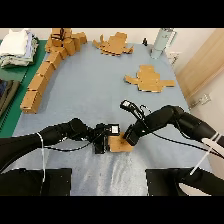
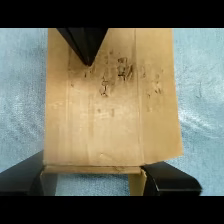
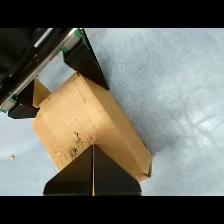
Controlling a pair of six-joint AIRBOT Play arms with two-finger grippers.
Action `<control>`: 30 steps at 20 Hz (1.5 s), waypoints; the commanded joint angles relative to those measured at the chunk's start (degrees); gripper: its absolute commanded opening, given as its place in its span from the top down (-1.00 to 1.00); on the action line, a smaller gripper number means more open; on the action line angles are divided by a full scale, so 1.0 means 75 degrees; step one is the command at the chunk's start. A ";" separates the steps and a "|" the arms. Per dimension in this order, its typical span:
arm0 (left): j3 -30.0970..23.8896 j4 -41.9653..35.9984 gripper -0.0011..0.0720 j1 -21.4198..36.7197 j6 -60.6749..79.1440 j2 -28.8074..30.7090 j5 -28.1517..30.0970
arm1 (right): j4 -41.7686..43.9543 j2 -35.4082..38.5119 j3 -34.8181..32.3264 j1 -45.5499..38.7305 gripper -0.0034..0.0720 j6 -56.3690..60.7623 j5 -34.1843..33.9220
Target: Fold the box.
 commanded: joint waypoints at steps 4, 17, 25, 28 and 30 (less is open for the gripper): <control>0.0006 0.0003 -0.18 -0.0006 0.0003 -0.0006 0.0000 | -0.1058 0.0836 -0.0201 0.0953 0.91 -0.0009 0.1128; 0.0006 0.0003 -0.18 -0.0006 0.0003 -0.0006 0.0000 | -0.4124 0.1597 -0.2151 0.3538 0.90 0.0012 0.4167; 0.0006 0.0003 -0.18 -0.0006 0.0003 -0.0006 0.0000 | -0.4173 0.2655 -0.1950 0.3538 0.90 0.0015 0.3555; 0.0006 0.0003 -0.18 -0.0006 0.0003 -0.0006 0.0000 | -0.4220 0.2830 -0.1953 0.3535 0.85 0.0012 0.3249; 0.0006 0.0003 -0.18 -0.0006 0.0003 -0.0006 0.0000 | -0.4395 0.2716 -0.1953 0.3532 0.41 0.0006 0.3316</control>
